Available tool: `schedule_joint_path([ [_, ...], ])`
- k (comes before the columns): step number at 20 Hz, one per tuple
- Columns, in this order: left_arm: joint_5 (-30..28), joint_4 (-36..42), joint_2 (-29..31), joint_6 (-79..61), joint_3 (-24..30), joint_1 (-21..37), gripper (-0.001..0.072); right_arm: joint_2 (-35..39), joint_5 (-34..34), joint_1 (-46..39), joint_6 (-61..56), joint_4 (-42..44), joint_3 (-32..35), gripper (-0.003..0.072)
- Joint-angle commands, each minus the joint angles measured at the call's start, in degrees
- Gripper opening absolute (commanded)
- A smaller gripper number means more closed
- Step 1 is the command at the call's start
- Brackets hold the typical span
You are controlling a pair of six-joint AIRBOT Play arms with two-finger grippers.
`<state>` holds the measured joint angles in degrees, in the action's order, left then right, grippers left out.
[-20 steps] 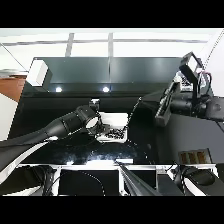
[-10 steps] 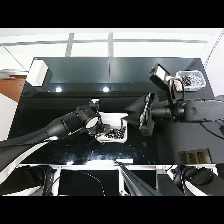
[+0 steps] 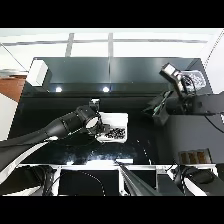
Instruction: Fold the box and place the chain.
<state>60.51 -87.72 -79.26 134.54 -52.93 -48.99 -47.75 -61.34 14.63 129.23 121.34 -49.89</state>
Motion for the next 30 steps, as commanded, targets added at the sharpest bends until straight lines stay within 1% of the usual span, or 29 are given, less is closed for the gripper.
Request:
schedule_joint_path([
  [1, -0.2, 0.0, 0.0, 2.6, 0.0, 0.0, 0.0029, 0.0, -0.7, -5.4, -4.7, -4.5, 0.0, 0.0495],
  [3, -0.4, 0.3, 0.0, 2.7, 0.0, 0.0, 0.0032, 0.0, -1.7, -7.0, -6.4, -4.4, 0.0, 0.0494],
  [4, -0.1, 0.8, 0.0, 2.7, -0.2, 0.0, 0.0081, 0.0, -2.8, -7.3, -6.9, -4.4, 0.0, 0.0494],
  [5, 0.5, 1.2, 0.0, 2.6, -0.7, 0.0, 0.0235, 0.0, -3.9, -7.3, -7.2, -4.4, 0.0, 0.0494],
  [6, 1.4, 1.2, 0.2, 2.2, -1.8, 0.0, 0.0348, 0.0, -5.2, -7.3, -7.6, -4.4, 0.0, 0.0494],
  [7, 2.2, 1.2, 0.5, 0.6, -3.2, 0.0, 0.0397, 0.0, -6.1, -7.3, -7.9, -4.4, 0.0, 0.0494],
  [8, 3.2, 1.0, 1.0, -1.6, -4.9, 0.0, 0.0412, 0.0, -6.9, -7.3, -8.4, -4.4, 0.0, 0.0494],
  [9, 4.2, 1.0, 1.7, -4.1, -6.4, 0.0, 0.0413, 0.0, -7.4, -7.3, -9.0, -4.4, 0.0, 0.0493],
  [10, 5.5, 1.0, 2.9, -7.6, -8.0, 0.0, 0.0412, 0.0, -8.1, -7.3, -9.5, -4.4, 0.0, 0.0494],
  [12, 8.7, 0.6, 6.4, -15.1, -9.5, 0.4, 0.0407, 0.0, -8.8, -7.3, -9.5, -4.5, 0.0, 0.0493],
  [14, 15.5, -3.2, 10.6, -16.8, -9.5, 1.6, 0.0407, 0.0, -8.8, -7.3, -9.5, -4.5, 0.0, 0.0489],
  [15, 19.0, -5.6, 13.0, -18.0, -9.5, 2.4, 0.0407, 0.0, -8.8, -7.3, -9.5, -4.4, 0.0, 0.0467],
  [16, 21.2, -7.5, 15.4, -19.8, -9.2, 3.2, 0.0407, 0.0, -8.8, -7.3, -9.5, -4.4, 0.0, 0.0468],
  [18, 23.3, -10.7, 20.8, -24.2, -8.1, 5.8, 0.0407, 0.0, -8.9, -7.3, -9.5, -4.4, 0.0, 0.0468],
  [20, 23.6, -10.3, 26.2, -30.2, -6.0, 11.3, 0.0406, 0.0, -9.5, -7.3, -9.5, -4.4, 0.0, 0.0468],
  [21, 23.8, -8.3, 28.8, -34.1, -4.6, 15.4, 0.0404, 0.0, -9.9, -7.3, -9.6, -4.4, 0.0, 0.0468],
  [22, 23.9, -3.8, 30.8, -39.1, -3.2, 20.1, 0.0405, 0.0, -10.0, -7.3, -10.0, -4.4, 0.0, 0.0468],
  [24, 23.7, 11.5, 33.9, -52.0, 0.5, 31.4, 0.0406, 0.0, -10.1, -7.3, -10.8, -4.4, 0.0, 0.0469],
  [25, 23.6, 19.1, 34.7, -58.2, 2.9, 36.8, 0.0411, 0.0, -9.9, -7.3, -11.5, -4.4, 0.0, 0.0505],
  [26, 23.4, 24.8, 34.7, -63.8, 5.2, 41.0, 0.0522, 0.0, -9.5, -7.3, -12.7, -4.4, 0.0, 0.0674],
  [27, 22.1, 28.8, 34.5, -68.0, 7.9, 44.4, 0.0709, 0.0, -9.2, -7.3, -13.9, -4.4, 0.0, 0.0697],
  [28, 19.8, 30.4, 34.3, -72.3, 10.5, 46.1, 0.0711, 0.0, -9.4, -7.3, -14.2, -4.4, 0.0, 0.0697],
  [30, 13.8, 30.9, 33.9, -80.8, 15.5, 46.4, 0.0710, 0.0, -9.4, -7.3, -15.5, -4.4, 0.0, 0.0695],
])
